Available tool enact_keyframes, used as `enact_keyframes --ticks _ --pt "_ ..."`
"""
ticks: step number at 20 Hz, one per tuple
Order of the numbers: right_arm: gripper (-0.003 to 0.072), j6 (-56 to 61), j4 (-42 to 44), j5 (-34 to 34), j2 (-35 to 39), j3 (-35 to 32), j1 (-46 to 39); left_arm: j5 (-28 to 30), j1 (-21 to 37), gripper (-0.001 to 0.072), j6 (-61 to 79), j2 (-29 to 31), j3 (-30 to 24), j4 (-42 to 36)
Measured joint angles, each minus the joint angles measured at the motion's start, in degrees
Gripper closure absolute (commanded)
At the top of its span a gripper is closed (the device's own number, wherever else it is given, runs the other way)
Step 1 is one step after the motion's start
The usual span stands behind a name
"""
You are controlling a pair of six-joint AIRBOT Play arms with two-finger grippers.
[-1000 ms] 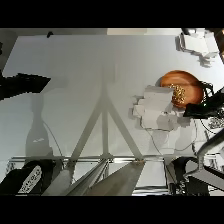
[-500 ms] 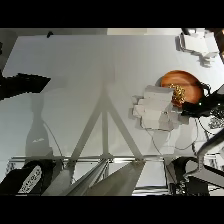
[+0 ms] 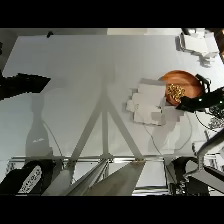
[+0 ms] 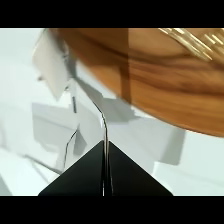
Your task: Fold the box and place the chain.
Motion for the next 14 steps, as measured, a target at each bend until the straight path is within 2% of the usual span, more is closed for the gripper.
enact_keyframes --ticks 5,9,14 --pt "0.0678 -10.6 8.0 -0.3 8.0 0.0 0.0 0.0 0.0 0.0309 0.0 0.0 0.0 0.0" --pt "0.0678 -17.4 14.7 -1.7 10.4 -0.1 1.3 0.0 0.0 0.0309 0.0 0.0 0.0 0.0" --pt "0.0677 -21.4 17.5 -10.6 9.9 -1.7 9.9 0.0 0.0 0.0309 0.3 0.0 0.0 0.2"
